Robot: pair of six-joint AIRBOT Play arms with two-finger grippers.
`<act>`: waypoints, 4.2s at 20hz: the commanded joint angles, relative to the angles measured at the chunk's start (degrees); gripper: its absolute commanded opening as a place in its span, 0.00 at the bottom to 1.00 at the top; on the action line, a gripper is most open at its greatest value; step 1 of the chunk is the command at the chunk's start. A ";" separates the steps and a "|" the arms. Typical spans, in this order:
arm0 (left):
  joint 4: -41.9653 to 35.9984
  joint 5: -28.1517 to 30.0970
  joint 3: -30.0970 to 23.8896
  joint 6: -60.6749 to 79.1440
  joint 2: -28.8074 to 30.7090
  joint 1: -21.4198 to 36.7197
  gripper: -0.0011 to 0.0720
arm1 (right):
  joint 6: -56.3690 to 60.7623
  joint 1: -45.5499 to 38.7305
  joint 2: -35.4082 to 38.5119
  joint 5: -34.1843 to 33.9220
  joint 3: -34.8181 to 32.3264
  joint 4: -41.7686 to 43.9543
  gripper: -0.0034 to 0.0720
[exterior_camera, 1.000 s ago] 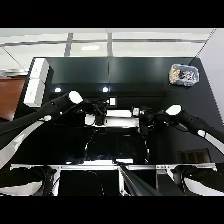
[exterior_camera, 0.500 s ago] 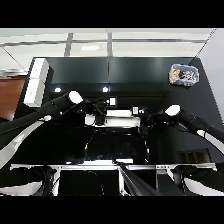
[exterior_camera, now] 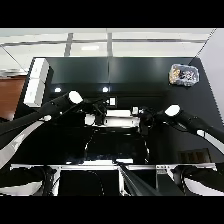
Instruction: Fold the box and place the chain.
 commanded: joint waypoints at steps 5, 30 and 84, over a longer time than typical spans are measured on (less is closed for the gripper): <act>0.00 0.04 -0.02 0.00 -0.04 0.02 0.05 | 2.10 0.76 -0.22 -1.81 0.11 -1.38 0.99; 0.26 0.09 0.00 -1.60 1.11 0.04 0.15 | 1.81 -0.33 -0.24 -1.16 0.33 -0.11 0.83; 9.70 2.47 -16.20 -4.92 20.24 2.45 0.99 | 0.96 -0.20 -0.24 0.00 0.35 -0.72 0.05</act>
